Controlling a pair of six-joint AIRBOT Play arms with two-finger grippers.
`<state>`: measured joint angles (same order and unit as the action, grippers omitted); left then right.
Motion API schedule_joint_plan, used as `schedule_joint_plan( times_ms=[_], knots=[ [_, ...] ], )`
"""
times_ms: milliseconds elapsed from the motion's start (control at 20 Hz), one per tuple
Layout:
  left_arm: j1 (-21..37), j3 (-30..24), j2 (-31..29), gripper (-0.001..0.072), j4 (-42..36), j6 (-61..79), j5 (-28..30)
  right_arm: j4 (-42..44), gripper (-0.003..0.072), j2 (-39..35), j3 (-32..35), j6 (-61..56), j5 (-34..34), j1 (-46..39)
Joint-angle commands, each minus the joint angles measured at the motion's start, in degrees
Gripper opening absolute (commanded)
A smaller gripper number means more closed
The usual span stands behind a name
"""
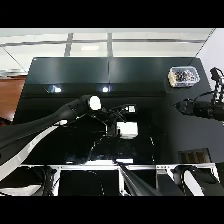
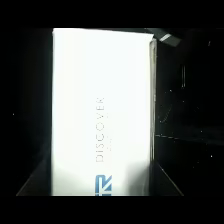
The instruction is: Fold the box and place the chain.
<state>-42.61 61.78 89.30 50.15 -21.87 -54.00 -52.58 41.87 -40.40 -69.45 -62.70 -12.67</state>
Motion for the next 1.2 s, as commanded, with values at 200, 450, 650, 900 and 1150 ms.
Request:
schedule_joint_plan(
  times_ms=[200, 450, 650, 900, 1150],
  knots=[
    [-2.6, 3.89, 1.55, 0.068, 10.45, -10.08, -0.46, 0.02, 0.0014, -0.04, 0.0, -0.17, -0.09, 0.0],
    [-3.17, 6.82, 1.49, 0.0374, 16.98, -17.33, -2.64, 0.02, 0.0015, -0.04, 0.0, -0.68, -0.13, 0.0],
    [1.57, 10.08, -0.22, 0.0225, 25.68, -26.84, -5.38, 0.02, 0.0015, -0.04, 0.0, -1.88, -0.31, 0.02],
    [20.46, 12.66, -1.6, 0.0225, 34.97, -40.41, -5.27, 0.04, 0.0015, -0.04, 0.0, -3.08, -0.31, 0.04],
    [45.48, 19.04, 0.48, 0.0227, 34.75, -47.67, -1.81, 0.09, 0.0015, -0.04, 0.0, -4.39, -0.09, 0.07]
  ],
)
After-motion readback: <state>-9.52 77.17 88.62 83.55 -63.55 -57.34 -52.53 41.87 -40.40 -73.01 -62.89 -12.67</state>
